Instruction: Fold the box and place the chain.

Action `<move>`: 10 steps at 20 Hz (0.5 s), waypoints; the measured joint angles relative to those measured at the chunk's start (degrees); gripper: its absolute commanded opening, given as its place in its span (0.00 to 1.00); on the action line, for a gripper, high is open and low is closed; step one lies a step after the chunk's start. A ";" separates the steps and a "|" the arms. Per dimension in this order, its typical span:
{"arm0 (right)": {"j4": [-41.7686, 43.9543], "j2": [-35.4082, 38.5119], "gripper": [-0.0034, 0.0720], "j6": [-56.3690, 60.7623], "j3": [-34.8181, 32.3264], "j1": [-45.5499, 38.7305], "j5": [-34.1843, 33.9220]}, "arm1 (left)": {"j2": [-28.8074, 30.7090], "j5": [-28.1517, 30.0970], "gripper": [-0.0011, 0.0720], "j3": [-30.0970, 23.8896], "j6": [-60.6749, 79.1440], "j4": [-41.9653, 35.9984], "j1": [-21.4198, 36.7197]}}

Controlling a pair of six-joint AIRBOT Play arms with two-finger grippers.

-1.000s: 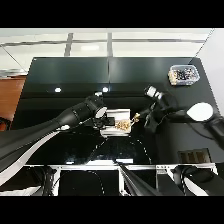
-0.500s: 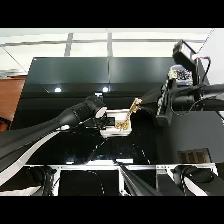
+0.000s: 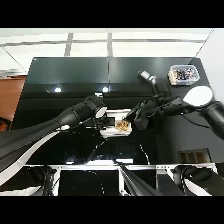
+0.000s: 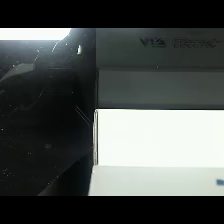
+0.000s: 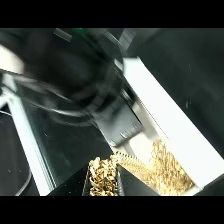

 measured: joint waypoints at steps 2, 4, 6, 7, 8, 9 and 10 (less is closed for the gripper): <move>-1.75 -2.08 0.47 0.00 -1.84 0.31 -1.70 | 0.00 0.02 0.06 0.00 0.00 0.00 0.00; -4.63 -3.06 0.47 0.02 -2.03 -0.79 -1.07 | 0.00 0.00 0.06 0.00 0.00 0.00 0.00; -8.63 -2.84 0.47 0.48 -0.96 -3.96 2.05 | 0.00 -0.02 0.06 0.02 -0.02 0.00 0.00; -10.71 -2.27 0.47 0.74 -0.55 -6.05 4.13 | 0.00 -0.02 0.06 0.00 0.00 -0.02 0.00; -13.18 -1.62 0.47 1.31 -0.22 -8.63 6.54 | 0.00 0.00 0.06 0.00 -0.02 0.00 0.00; -15.02 -1.07 0.47 1.95 0.00 -11.13 8.17 | 0.00 0.00 0.06 0.00 0.00 0.00 0.00; -16.24 -0.59 0.47 2.32 0.15 -13.70 10.12 | 0.00 -0.04 0.06 0.00 0.00 0.00 0.00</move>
